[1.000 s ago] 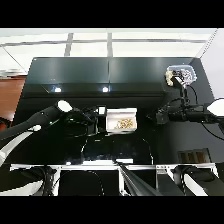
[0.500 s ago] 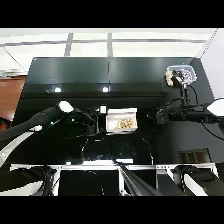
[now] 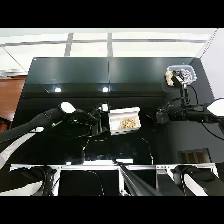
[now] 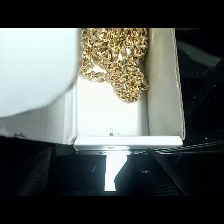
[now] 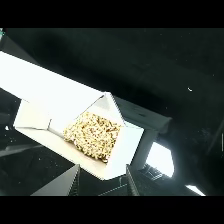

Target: Fold the box and place the chain.

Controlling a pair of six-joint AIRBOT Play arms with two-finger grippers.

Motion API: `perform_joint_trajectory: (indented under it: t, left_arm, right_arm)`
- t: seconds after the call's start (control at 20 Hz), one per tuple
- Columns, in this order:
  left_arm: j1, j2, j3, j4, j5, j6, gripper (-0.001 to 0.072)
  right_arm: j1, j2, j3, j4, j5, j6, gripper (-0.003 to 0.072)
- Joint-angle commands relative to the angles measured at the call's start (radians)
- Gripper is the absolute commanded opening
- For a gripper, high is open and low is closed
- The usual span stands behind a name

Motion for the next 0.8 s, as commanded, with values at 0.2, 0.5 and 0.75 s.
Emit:
perform_joint_trajectory:
  t: [0.2, 0.5, 0.75]
  left_arm:
    - [-0.011, 0.014, 0.001, 0.086, -0.042, -0.152, 0.0715]
    - [-0.09, 0.015, 0.001, 0.094, 0.082, -0.21, 0.0717]
    - [-0.13, 0.015, 0.001, 0.094, 0.187, -0.223, 0.0717]
  right_arm:
    - [0.0, 0.0, 0.0, 0.0, -0.003, -0.001, 0.0336]
    - [0.0, 0.0, 0.0, -0.001, -0.014, -0.008, 0.0336]
    - [0.0, 0.0, 0.0, -0.002, -0.013, -0.008, 0.0336]
